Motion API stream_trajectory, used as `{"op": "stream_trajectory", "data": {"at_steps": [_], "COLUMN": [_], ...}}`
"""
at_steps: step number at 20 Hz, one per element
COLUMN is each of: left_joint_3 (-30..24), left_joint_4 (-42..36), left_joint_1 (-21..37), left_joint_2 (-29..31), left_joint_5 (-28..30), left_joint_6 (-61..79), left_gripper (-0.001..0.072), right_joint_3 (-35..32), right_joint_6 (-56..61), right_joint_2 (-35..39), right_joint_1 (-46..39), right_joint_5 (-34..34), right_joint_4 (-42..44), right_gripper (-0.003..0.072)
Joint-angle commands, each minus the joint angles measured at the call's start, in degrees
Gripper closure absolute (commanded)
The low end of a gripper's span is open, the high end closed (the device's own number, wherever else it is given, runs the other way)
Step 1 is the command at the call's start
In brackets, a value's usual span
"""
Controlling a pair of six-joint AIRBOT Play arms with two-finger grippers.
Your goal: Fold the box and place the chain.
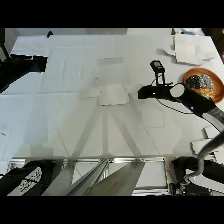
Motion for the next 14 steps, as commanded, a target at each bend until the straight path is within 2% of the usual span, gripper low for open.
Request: {"op": "stream_trajectory", "data": {"at_steps": [1,7,14], "left_joint_3": [0.0,0.0,0.0], "left_joint_4": [0.0,0.0,0.0], "left_joint_1": [0.0,0.0,0.0], "left_joint_2": [0.0,0.0,0.0], "left_joint_5": [0.0,0.0,0.0], "left_joint_6": [0.0,0.0,0.0], "left_gripper": [0.001,0.001,0.001], "right_joint_3": [-0.2,-0.2,-0.2], "right_joint_6": [2.4,6.4,5.8], "right_joint_2": [-0.3,-2.7,-3.0], "right_joint_1": [0.0,0.1,0.0], "right_joint_5": [-2.1,-2.3,-2.7], "right_joint_4": [0.1,0.9,0.7], "right_gripper": [0.0673,0.0673,0.0673]}}
